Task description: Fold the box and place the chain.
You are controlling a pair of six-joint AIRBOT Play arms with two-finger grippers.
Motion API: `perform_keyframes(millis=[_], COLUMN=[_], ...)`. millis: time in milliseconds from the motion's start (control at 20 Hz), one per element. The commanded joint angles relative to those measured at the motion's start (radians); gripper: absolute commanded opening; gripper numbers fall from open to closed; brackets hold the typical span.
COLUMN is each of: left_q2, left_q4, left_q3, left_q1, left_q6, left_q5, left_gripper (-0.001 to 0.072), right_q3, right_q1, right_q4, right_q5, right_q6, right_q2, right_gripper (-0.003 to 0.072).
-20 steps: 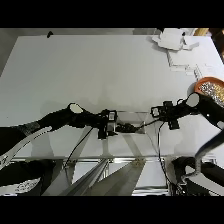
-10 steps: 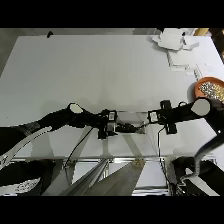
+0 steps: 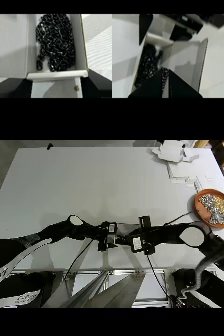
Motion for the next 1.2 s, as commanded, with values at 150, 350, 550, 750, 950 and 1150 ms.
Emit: perform_keyframes(millis=[150, 350, 550, 750, 950, 1150], left_q2=[0.001, 0.001, 0.001, 0.001, 0.001, 0.001], left_q4=[0.000, 0.000, 0.000, 0.000, 0.000, 0.000], left_q3=[0.001, 0.001, 0.001, 0.001, 0.001, 0.001], left_q1=[0.000, 0.000, 0.000, 0.000, 0.000, 0.000], left_q6=[0.000, 0.000, 0.000, 0.000, 0.000, 0.000], left_q5=[0.000, 0.000, 0.000, 0.000, 0.000, 0.000], left_gripper=[0.0271, 0.0271, 0.0271, 0.0271, 0.0271, 0.0271], right_q3=[0.000, 0.025, 0.113, 0.134, 0.133, 0.129], right_q1=[0.081, 0.070, -0.060, -0.317, -0.579, -0.693], right_q4=[0.032, -0.041, -0.222, -0.317, -0.321, -0.322], right_q5=[-0.088, -0.063, 0.112, 0.158, 0.147, 0.180], right_q6=[0.010, 0.010, 0.010, 0.009, -0.048, -0.105], right_q2=[-0.112, -0.095, -0.033, -0.014, -0.057, -0.171], right_gripper=[0.0081, 0.0234, 0.0232, 0.0226, 0.0224, 0.0223])
